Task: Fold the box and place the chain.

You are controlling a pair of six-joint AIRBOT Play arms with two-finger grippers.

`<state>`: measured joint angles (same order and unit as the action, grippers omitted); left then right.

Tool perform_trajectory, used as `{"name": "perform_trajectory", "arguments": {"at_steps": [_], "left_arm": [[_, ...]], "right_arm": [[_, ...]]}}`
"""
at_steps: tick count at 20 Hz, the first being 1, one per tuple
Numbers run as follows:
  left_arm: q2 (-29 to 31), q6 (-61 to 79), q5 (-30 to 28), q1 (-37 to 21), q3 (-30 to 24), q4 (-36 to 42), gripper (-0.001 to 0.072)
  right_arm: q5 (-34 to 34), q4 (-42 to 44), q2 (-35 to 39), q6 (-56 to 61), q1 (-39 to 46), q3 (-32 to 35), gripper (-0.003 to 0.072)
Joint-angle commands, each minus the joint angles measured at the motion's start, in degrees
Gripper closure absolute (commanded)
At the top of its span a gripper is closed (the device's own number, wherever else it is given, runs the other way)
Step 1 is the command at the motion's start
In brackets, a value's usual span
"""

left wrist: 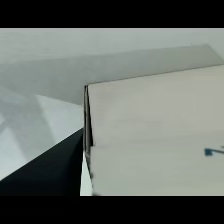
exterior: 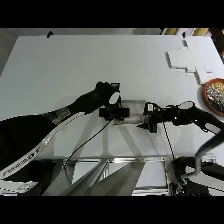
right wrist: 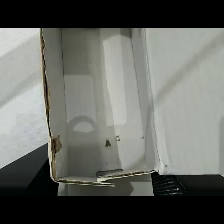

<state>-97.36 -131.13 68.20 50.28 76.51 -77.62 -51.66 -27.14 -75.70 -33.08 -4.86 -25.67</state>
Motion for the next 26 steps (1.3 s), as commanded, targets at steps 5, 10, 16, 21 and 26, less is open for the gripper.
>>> {"name": "perform_trajectory", "arguments": {"at_steps": [5, 10, 16, 21, 26], "left_arm": [[-1.4, -2.9, 0.6, 0.2, 0.9, -1.9, 0.0555], [-1.9, -3.6, 1.4, 0.3, 0.9, -1.7, 0.0700], [-1.8, -3.8, 4.0, 0.1, 2.2, -1.7, 0.0465], [-1.9, -2.2, 10.3, -1.4, 7.2, -2.6, 0.0458], [-4.3, -0.2, 14.1, -1.7, 7.7, -0.7, 0.0460]], "right_arm": [[0.0, 0.0, 0.0, 0.0, 0.0, 0.0, 0.0277], [0.0, 0.0, 0.0, 0.0, 0.0, 0.0, 0.0277], [0.0, 0.0, 0.0, 0.0, 0.0, 0.0, 0.0277], [0.0, 0.0, 0.0, 0.0, 0.0, 0.0, 0.0277], [0.0, 0.0, 0.0, 0.0, 0.0, 0.0, 0.0277]]}}
